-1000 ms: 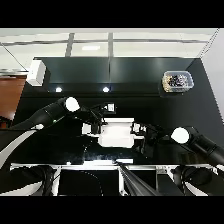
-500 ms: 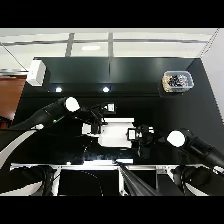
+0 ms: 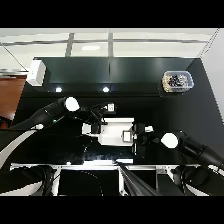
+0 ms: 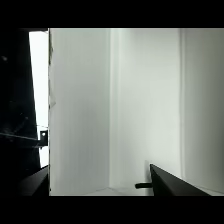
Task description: Fold the box and place the chain.
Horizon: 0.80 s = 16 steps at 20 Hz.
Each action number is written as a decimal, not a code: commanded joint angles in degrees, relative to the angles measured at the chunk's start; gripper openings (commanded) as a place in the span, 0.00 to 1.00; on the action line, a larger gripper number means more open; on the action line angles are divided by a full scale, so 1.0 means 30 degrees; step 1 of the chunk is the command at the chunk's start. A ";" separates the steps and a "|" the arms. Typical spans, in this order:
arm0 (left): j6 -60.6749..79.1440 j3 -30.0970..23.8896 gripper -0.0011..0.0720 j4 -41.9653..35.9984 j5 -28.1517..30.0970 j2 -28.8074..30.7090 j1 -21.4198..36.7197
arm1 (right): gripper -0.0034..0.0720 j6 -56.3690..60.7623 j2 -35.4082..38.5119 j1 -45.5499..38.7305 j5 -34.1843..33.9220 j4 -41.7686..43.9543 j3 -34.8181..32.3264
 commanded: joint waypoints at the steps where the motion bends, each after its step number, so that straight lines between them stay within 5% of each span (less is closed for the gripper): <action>1: 0.0000 -0.0007 0.05 0.0000 -0.0044 -0.0015 -0.0007 | 1.00 0.1705 0.0627 -0.0940 -0.0393 -0.1311 0.0466; 5: 0.0000 -0.0007 0.05 0.0007 -0.0044 -0.0015 -0.0007 | 1.00 0.1974 0.0882 -0.3002 0.1734 -0.1384 0.1552; 12: 0.0000 -0.0007 0.05 0.0007 -0.0517 -0.0015 -0.0015 | 1.00 0.1763 0.0889 -0.3395 0.1668 -0.1362 0.1647; 16: 0.0000 -0.0007 0.05 0.0007 -0.0517 -0.0015 -0.0007 | 1.00 0.0408 0.0801 -0.3395 0.1858 0.1005 0.1647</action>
